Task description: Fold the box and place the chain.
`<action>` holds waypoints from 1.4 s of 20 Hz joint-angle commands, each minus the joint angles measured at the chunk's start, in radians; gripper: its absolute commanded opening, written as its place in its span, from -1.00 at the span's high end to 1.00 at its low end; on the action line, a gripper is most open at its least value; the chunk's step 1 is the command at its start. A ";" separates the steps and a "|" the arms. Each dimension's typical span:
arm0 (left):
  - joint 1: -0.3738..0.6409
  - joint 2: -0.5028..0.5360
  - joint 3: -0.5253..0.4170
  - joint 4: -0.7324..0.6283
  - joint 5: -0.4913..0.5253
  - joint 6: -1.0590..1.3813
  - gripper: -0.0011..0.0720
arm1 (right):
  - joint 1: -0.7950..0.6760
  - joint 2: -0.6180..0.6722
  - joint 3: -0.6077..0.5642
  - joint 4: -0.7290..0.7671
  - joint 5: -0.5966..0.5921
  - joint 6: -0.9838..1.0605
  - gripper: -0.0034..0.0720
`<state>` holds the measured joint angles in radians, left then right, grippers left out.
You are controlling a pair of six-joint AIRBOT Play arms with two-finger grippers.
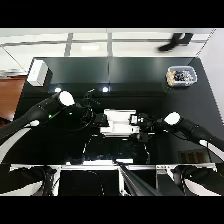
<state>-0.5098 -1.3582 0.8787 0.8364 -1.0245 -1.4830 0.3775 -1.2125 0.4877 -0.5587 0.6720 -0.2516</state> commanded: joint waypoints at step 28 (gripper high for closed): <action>-0.267 -0.107 0.208 0.649 -0.122 -0.645 -0.17 | 0.001 0.000 0.000 0.000 -0.002 0.000 0.43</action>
<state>-0.7345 -1.4448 1.0466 1.3609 -1.0866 -2.0228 0.3775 -1.2125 0.4877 -0.5583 0.6689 -0.2516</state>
